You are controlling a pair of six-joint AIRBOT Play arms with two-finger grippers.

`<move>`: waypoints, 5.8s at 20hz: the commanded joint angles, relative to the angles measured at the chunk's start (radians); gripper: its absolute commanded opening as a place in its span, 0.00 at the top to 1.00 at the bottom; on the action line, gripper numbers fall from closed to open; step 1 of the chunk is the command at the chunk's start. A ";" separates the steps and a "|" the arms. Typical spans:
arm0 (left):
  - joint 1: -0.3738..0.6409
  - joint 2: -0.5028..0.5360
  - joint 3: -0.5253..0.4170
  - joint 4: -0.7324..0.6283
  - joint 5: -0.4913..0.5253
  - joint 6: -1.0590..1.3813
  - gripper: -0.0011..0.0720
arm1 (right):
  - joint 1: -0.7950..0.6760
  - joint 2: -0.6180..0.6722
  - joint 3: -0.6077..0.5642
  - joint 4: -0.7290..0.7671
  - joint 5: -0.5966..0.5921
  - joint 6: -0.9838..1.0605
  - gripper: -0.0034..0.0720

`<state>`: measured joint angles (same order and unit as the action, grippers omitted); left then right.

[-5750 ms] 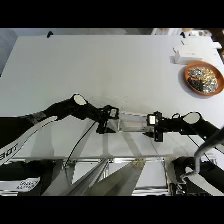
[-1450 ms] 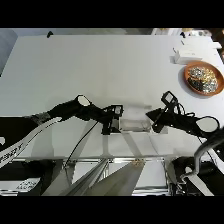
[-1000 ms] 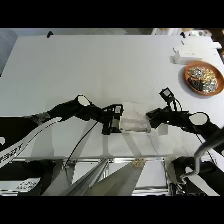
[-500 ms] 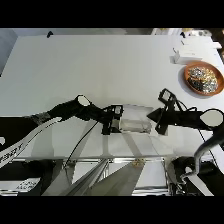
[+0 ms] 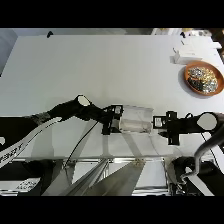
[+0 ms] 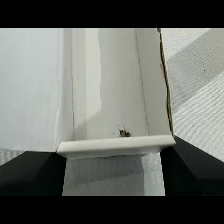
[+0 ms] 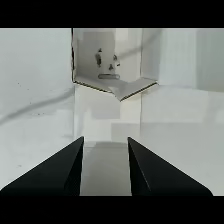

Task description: Fold the box and place the chain.

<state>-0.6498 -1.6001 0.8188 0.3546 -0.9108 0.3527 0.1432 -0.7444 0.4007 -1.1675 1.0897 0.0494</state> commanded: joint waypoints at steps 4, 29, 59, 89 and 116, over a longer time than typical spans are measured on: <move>0.000 0.000 0.000 0.000 -0.002 0.000 0.70 | 0.002 -0.024 -0.061 0.104 -0.123 -0.138 0.80; 0.000 0.000 0.000 0.000 -0.003 0.000 0.70 | 0.061 -0.141 -0.085 0.391 -0.262 -0.186 0.49; 0.000 0.000 0.000 0.000 -0.003 0.001 0.70 | -0.383 -0.098 -0.065 0.072 -0.006 1.371 0.94; 0.000 0.000 0.000 0.000 -0.003 0.001 0.70 | -0.266 -0.081 -0.089 0.396 0.068 1.046 0.39; 0.000 0.000 0.000 0.000 -0.003 0.001 0.70 | 0.487 -0.388 0.270 -0.393 0.026 2.290 0.39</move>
<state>-0.6498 -1.6001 0.8185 0.3542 -0.9134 0.3531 0.6010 -1.1130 0.6514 -1.4933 1.0824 2.2539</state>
